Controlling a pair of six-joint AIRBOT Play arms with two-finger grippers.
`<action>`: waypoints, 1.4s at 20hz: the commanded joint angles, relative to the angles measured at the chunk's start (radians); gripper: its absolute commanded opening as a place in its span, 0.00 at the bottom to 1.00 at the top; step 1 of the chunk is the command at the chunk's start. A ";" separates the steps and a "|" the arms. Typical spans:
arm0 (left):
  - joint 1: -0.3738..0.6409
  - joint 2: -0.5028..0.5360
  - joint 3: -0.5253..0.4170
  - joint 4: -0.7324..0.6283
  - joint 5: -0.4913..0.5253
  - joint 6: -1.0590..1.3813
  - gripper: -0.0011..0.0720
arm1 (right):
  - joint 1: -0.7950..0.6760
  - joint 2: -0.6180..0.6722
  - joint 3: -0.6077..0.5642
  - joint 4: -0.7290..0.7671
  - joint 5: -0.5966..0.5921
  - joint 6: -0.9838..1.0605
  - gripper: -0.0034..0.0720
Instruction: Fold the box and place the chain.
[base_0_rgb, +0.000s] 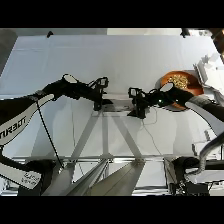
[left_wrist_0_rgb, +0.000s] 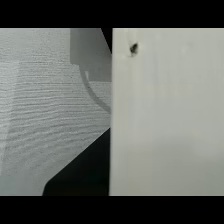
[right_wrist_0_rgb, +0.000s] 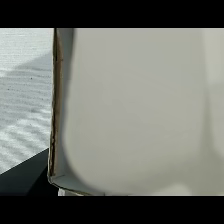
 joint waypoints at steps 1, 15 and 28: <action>0.000 0.000 0.000 -0.001 0.003 0.000 0.02 | 0.001 0.000 0.001 0.000 0.003 0.000 0.55; 0.000 0.000 0.000 -0.002 0.003 0.000 0.02 | 0.001 0.000 0.001 0.000 0.003 0.000 0.55; 0.003 0.001 0.000 -0.003 0.003 0.000 0.17 | 0.001 0.000 0.001 0.000 0.003 0.000 0.55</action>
